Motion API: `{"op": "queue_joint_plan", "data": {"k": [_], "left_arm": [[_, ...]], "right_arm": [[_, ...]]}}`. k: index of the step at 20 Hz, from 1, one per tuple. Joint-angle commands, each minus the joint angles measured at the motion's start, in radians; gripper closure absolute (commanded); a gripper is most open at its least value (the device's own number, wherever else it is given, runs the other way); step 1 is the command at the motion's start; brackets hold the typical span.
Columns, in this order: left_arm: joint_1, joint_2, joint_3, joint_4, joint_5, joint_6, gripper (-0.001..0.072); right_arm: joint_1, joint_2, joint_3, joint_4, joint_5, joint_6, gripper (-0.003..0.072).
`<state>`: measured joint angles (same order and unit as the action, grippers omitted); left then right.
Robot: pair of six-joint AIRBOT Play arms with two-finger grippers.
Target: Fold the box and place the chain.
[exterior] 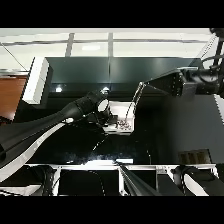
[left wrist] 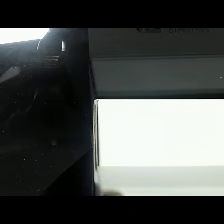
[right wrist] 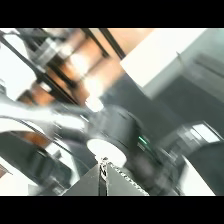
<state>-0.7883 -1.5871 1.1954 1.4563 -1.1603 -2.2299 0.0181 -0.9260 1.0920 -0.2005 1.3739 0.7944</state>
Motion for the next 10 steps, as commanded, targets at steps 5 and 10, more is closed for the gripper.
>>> {"op": "queue_joint_plan", "data": {"k": [5,10], "left_arm": [[0.001,0.0,0.0,0.0,0.001,0.0,0.0679],[0.001,0.0,0.0,0.0,0.001,0.0,0.0679]], "right_arm": [[0.003,0.001,0.159,-0.018,-0.011,0.117,0.0672],[0.004,0.001,0.261,-0.044,-0.05,0.191,0.0672]]}}
